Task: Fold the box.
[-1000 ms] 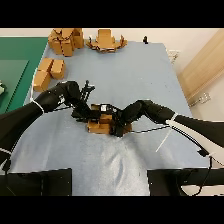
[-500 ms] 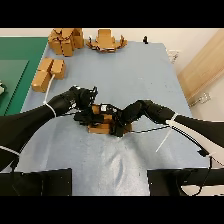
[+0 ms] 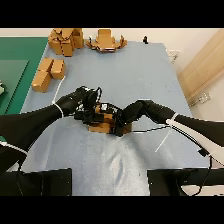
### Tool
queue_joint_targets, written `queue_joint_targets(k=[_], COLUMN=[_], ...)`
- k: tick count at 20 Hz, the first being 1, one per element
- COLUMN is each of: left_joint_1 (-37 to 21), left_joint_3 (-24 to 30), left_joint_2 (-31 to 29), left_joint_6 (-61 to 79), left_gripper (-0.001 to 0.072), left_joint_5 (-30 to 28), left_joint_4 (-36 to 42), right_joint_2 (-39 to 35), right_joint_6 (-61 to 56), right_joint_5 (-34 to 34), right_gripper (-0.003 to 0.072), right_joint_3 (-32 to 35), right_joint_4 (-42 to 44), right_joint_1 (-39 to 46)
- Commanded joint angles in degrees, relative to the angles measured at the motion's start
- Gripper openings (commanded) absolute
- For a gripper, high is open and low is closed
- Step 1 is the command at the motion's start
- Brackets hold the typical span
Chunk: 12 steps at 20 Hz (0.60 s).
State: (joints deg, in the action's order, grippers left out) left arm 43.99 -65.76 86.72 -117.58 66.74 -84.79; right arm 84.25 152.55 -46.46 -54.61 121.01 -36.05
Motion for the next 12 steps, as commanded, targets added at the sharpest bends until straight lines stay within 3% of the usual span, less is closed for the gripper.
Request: queue_joint_targets(k=[1,2,3,4,5,7,8,9,12], left_joint_1=[1.7,1.8,2.1,2.1,2.1,2.1,2.1,2.1,2.1], left_joint_3=[-0.6,-0.7,-0.7,-0.9,-1.0,-1.1,-1.1,-1.1,-1.1], left_joint_2=[0.7,0.8,0.7,0.8,0.8,0.8,0.8,0.8,1.0], left_joint_6=[-1.9,-1.8,-1.8,-1.8,-2.1,-2.0,-2.0,-1.4,-2.1], left_gripper=[0.0019,0.002,0.0082,0.0412,0.0547,0.0348,0.0145,0.0018,0.0013], left_joint_5=[0.3,0.1,-0.2,-0.3,-0.3,-0.6,-0.8,-0.8,-0.4], left_joint_4=[-2.5,-2.4,-2.4,-2.4,-2.4,-2.4,-2.4,-2.4,-2.3], right_joint_2=[0.0,0.0,0.0,0.0,0.0,0.0,0.0,0.0,0.0], right_joint_6=[0.3,0.3,0.3,0.3,0.3,0.3,0.3,0.3,0.3], right_joint_5=[-0.1,-0.1,-0.1,-0.1,-0.2,-0.2,-0.2,-0.2,-0.2], right_gripper=[0.0007,0.0006,0.0007,0.0006,0.0007,0.0007,0.0007,0.0006,0.0007], right_joint_3=[-0.1,-0.1,-0.1,-0.1,-0.1,-0.1,-0.1,-0.1,-0.1], right_joint_4=[-0.1,-0.1,-0.1,-0.1,0.0,-0.1,0.0,-0.1,-0.1], right_joint_1=[-0.1,-0.1,-0.1,-0.1,-0.1,-0.1,-0.1,-0.1,-0.1])
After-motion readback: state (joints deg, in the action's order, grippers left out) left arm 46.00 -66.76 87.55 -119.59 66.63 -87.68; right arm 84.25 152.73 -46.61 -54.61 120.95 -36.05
